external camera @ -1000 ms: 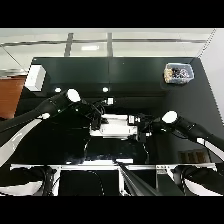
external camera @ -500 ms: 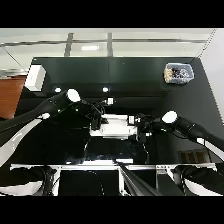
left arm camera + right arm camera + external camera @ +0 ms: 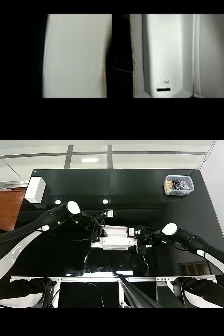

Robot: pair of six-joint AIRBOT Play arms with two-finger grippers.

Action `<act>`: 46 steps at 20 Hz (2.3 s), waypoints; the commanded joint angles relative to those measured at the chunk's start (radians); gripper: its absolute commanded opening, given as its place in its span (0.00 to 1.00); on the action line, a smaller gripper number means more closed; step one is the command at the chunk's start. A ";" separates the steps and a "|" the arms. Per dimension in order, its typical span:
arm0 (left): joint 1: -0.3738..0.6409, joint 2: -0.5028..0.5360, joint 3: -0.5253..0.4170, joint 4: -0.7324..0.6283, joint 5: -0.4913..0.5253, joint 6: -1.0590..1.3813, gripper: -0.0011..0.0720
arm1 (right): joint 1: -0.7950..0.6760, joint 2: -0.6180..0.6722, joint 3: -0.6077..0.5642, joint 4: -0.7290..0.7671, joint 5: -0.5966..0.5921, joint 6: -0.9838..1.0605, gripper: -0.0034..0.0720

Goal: Fold the box and place the chain.

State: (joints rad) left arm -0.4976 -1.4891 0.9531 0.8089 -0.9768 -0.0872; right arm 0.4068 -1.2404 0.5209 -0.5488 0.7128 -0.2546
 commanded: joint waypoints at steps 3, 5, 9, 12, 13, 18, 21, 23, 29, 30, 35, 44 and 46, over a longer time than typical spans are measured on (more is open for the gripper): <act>0.008 0.077 0.007 0.088 -0.002 -0.076 1.00 | 0.000 -0.001 0.000 -0.003 0.002 0.001 0.66; 0.034 0.142 0.008 0.178 -0.031 -0.177 1.00 | 0.000 -0.001 0.000 -0.003 0.002 0.001 0.66; 0.137 0.253 0.008 0.263 -0.221 -0.467 0.98 | 0.000 -0.001 0.000 -0.003 0.002 0.001 0.66; 0.208 0.259 -0.013 0.141 -0.463 -0.660 0.23 | 0.000 -0.001 0.000 -0.003 0.003 0.001 0.44; 0.216 0.259 -0.048 0.032 -0.502 -0.636 0.05 | 0.000 -0.001 0.000 -0.003 0.002 0.001 0.24; 0.127 0.258 -0.271 -0.416 -0.132 -0.513 0.05 | 0.000 -0.001 0.000 -0.002 0.008 0.004 0.22; 0.098 0.259 -0.252 -0.548 0.170 -0.457 0.05 | 0.000 -0.001 0.000 -0.002 0.008 0.004 0.21; 0.097 0.253 -0.233 -0.573 0.290 -0.377 0.05 | 0.000 -0.001 0.000 -0.002 0.008 0.004 0.21; 0.093 0.107 -0.233 -0.366 0.208 -0.422 0.04 | 0.000 -0.001 0.000 -0.002 0.008 0.004 0.21; 0.090 0.091 -0.233 -0.363 0.224 -0.422 0.04 | 0.000 -0.001 0.000 -0.002 0.008 0.004 0.22; 0.097 0.091 -0.228 -0.340 0.249 -0.421 0.04 | 0.000 -0.001 0.000 -0.002 0.008 0.004 0.21; 0.267 0.537 -0.355 -0.175 0.213 -0.598 0.05 | 0.000 0.000 0.000 -0.002 0.008 0.004 0.21; 0.255 0.521 -0.402 -0.286 0.121 -0.598 0.05 | 0.000 -0.001 0.000 -0.002 0.008 0.004 0.21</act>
State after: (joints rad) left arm -0.2600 -1.0218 0.6212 0.6109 -0.7898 -0.6624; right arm 0.4068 -1.2404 0.5209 -0.5510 0.7204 -0.2508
